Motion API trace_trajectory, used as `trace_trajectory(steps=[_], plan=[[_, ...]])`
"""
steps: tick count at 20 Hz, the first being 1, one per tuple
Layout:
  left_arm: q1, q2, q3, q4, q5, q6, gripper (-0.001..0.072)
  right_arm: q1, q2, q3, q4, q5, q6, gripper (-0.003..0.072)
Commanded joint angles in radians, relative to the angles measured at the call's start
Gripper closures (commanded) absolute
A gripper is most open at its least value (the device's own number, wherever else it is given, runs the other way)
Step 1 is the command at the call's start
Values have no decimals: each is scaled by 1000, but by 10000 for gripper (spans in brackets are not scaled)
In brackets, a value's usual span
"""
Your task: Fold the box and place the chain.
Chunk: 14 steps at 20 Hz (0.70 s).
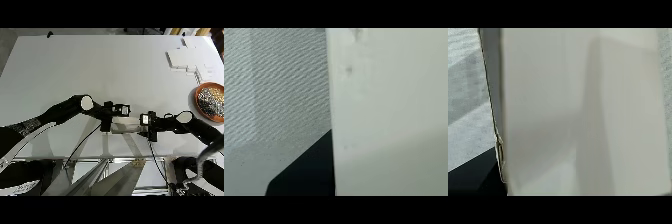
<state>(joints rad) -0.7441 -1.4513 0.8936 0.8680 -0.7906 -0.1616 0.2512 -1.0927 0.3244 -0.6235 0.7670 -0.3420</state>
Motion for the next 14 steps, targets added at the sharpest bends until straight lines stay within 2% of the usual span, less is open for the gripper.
trace_trajectory(steps=[1, 4, 5, 6, 7, 8, 9, 11, 12, 14], plan=[[0, 0, 1, -7, 1, 0, 697, 0, 0, 0, 0, 0, 0, 346], [0, 1, 1, -6, -7, 0, 690, 0, 0, 0, 0, 0, 0, 346], [0, 2, 1, -3, -7, 0, 622, 0, 0, 0, 0, 0, 0, 346], [0, 5, 1, 5, -11, 0, 471, 0, 0, -1, 0, 0, 0, 346], [2, 9, 1, 16, -20, 0, 282, 0, 0, 0, 0, 0, 0, 346], [2, 16, 1, 29, -21, 0, 152, 0, 0, 0, 0, 0, 0, 346], [2, 23, 1, 42, -25, -1, 112, 0, 0, -1, 0, 0, 0, 346], [4, 39, 1, 83, -43, -6, 110, 0, 0, 0, 0, 0, 0, 346], [4, 48, 1, 117, -51, -31, 72, 0, 0, 0, 0, 0, 0, 346], [4, 71, 1, 190, -59, -112, 55, 0, 0, 0, 0, 0, 0, 346]])
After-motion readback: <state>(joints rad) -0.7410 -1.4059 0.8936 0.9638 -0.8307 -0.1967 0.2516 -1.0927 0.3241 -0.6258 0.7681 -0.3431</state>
